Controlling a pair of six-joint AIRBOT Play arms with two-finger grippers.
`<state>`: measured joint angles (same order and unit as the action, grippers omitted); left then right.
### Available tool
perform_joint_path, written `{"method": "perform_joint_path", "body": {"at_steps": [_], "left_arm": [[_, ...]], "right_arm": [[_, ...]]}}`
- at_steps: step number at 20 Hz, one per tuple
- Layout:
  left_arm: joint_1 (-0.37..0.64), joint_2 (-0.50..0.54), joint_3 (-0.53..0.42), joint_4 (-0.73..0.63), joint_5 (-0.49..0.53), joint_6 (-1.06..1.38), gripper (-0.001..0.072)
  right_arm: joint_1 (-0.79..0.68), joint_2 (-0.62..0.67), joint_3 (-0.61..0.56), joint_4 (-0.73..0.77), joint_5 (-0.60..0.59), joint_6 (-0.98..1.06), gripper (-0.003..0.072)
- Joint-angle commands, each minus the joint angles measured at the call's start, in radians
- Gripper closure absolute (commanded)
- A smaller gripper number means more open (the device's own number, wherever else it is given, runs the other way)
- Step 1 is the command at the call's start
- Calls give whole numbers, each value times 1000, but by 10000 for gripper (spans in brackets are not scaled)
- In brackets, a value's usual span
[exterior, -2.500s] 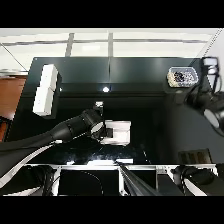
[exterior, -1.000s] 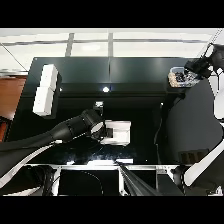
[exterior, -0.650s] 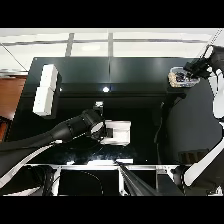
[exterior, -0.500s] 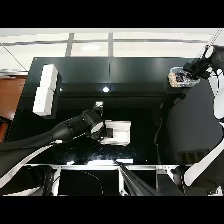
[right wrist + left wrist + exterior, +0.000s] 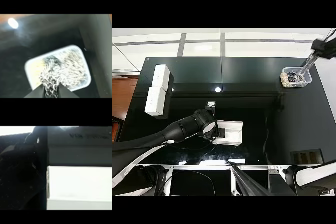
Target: Fold the box and place the chain.
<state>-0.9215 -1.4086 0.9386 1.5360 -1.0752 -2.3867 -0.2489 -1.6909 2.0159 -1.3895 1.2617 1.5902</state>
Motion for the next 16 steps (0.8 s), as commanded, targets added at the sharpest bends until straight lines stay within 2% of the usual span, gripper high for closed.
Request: {"method": "perform_joint_path", "body": {"at_steps": [1,4,9,12,16], "left_arm": [[1,-1,0,0,0,0,678],[1,-1,0,0,0,0,678],[1,-1,0,0,0,0,678],[1,-1,0,0,0,0,678],[1,-1,0,0,1,0,678]], "right_arm": [[-7,182,-6,132,34,-65,649],[-6,348,-60,224,66,-70,649],[22,632,-268,389,124,-117,649],[146,760,-375,390,199,-126,649],[344,827,-482,386,362,-125,648]]}}
